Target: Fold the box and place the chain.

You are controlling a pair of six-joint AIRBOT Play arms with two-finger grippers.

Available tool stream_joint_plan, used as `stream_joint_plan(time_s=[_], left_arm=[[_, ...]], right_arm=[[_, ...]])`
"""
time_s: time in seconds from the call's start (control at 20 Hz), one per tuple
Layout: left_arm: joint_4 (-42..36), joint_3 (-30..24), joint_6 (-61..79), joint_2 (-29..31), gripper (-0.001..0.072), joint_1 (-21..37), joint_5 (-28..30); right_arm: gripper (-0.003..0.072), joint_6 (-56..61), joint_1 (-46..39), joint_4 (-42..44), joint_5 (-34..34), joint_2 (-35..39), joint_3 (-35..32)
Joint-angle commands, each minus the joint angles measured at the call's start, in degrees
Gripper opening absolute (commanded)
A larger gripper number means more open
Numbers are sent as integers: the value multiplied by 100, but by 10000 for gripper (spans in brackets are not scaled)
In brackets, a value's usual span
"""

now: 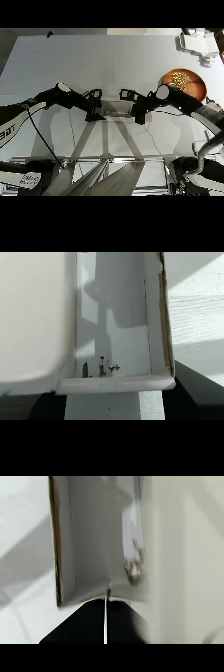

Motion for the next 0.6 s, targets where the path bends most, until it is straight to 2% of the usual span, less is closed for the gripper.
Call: stream_joint_plan(time_s=[0.0,0.15,0.35,0.55], left_arm=[[9,2,9,2,114,2,-2],[7,2,9,0,114,2,-4],[7,2,9,0,114,2,-4],[7,2,9,0,114,2,-4]], right_arm=[[11,1113,-400,-479,33,380,-9],[10,2223,-1167,-540,42,992,-170],[10,3276,-2236,-560,55,1777,-898],[8,4389,-2763,-505,-39,1888,-1840]])
